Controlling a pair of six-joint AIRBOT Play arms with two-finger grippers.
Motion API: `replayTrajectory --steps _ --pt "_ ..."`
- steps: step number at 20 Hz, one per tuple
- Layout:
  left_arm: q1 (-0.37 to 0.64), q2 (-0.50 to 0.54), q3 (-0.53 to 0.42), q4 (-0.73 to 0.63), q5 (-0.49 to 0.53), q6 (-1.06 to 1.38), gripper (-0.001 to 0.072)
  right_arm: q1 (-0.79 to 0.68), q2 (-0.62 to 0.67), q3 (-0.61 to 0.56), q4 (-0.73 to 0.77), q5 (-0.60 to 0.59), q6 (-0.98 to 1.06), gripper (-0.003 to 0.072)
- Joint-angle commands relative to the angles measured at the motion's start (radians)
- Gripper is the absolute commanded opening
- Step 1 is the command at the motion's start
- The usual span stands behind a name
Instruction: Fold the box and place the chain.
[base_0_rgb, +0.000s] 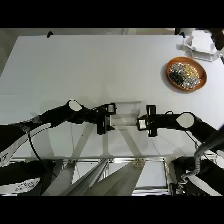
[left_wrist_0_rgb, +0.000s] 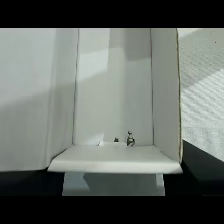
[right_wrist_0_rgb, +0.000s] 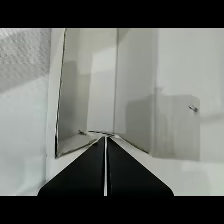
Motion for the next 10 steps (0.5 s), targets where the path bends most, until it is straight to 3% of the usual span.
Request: replayTrajectory --steps 1,3,7,10 --pt "0.000 0.000 0.000 0.001 0.000 0.002 0.0412 -0.029 0.136 0.000 -0.095 0.129 0.185 0.0006" --pt "0.000 0.000 0.000 0.001 0.000 0.002 0.0412 -0.059 0.232 0.000 -0.093 0.145 0.393 0.0006" --pt "0.000 0.000 0.000 0.001 0.000 0.002 0.0412 -0.216 0.320 0.000 -0.182 0.158 1.223 0.0006" --pt "0.000 0.000 0.000 0.001 0.000 0.002 0.0412 -0.336 0.319 0.000 -0.323 0.255 1.427 0.0007"
